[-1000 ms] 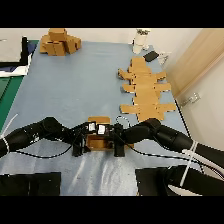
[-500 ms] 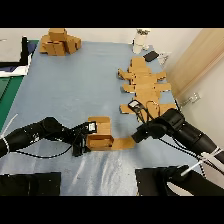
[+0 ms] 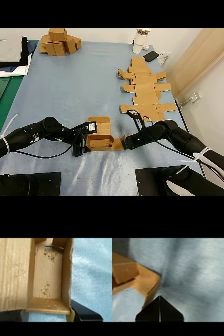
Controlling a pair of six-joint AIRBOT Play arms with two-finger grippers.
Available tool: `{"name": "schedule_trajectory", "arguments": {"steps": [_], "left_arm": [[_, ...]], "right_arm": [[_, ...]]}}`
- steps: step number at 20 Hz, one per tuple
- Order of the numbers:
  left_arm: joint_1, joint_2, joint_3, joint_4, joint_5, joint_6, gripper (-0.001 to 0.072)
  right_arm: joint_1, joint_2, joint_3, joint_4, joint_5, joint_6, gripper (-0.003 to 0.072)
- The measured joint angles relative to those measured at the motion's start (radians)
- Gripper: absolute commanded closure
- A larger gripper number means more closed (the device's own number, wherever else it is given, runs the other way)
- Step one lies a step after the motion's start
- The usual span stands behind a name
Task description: Fold the box.
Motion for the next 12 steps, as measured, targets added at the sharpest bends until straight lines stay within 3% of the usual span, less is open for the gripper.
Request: {"name": "schedule_trajectory", "arguments": {"steps": [5, 6, 7, 8, 12], "left_arm": [[0.000, 0.000, 0.000, 0.000, 0.000, 0.000, 0.0187], [0.000, 0.000, 0.000, 0.000, 0.000, 0.000, 0.0186], [0.000, 0.000, 0.000, 0.000, 0.000, 0.000, 0.0187], [0.000, 0.000, 0.000, 0.000, 0.000, 0.000, 0.0187], [0.000, 0.000, 0.000, 0.000, 0.000, 0.000, 0.0187]], "right_arm": [[0.064, 0.002, 0.012, 0.089, 0.035, -0.025, 0.0683], [0.077, 0.008, 0.020, 0.097, 0.037, -0.028, 0.0631], [0.088, 0.013, 0.030, 0.106, 0.038, -0.029, 0.0491], [0.096, 0.019, 0.042, 0.108, 0.037, -0.032, 0.0446], [0.111, 0.029, 0.076, 0.113, 0.028, -0.011, 0.0446]]}}
